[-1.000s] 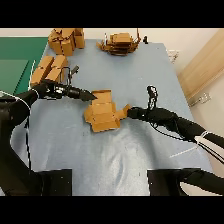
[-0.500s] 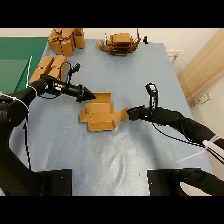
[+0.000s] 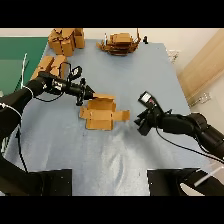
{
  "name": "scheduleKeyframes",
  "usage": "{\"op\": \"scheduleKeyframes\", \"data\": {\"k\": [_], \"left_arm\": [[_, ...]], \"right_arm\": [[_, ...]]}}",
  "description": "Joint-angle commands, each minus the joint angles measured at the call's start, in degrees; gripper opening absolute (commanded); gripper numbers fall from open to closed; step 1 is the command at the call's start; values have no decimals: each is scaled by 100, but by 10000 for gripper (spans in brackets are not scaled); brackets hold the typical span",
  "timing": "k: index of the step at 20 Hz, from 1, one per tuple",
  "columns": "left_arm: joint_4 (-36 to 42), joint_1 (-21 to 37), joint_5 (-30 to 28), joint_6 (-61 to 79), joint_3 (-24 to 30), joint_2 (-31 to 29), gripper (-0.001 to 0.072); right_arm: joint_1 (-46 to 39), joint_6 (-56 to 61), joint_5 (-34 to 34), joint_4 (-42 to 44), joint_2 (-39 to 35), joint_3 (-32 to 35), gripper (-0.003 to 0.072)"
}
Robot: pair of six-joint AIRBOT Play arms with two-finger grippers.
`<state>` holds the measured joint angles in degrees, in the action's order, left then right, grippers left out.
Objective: Fold the box.
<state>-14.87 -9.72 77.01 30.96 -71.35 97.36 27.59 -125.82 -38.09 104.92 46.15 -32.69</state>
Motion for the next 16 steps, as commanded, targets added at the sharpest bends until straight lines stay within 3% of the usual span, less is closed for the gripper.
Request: {"op": "scheduleKeyframes", "data": {"k": [1,3,6,8,10,16], "left_arm": [[184,-17,-149,483,369,-107,16],[221,-17,-160,575,501,-107,16],[223,-17,-140,570,542,-109,17],[195,-20,-140,566,542,-107,20],[175,-17,-127,564,542,-107,20],[155,-17,17,511,542,-107,22]], "right_arm": [[994,-647,-584,-437,-157,-31,312],[1628,-776,-350,-671,136,-31,312],[2022,-778,647,-918,883,-33,314],[2037,-776,1532,-988,1419,-35,523],[2037,-778,2179,-1032,1836,-79,536],[2013,-776,2363,-1250,2675,-616,535]]}}
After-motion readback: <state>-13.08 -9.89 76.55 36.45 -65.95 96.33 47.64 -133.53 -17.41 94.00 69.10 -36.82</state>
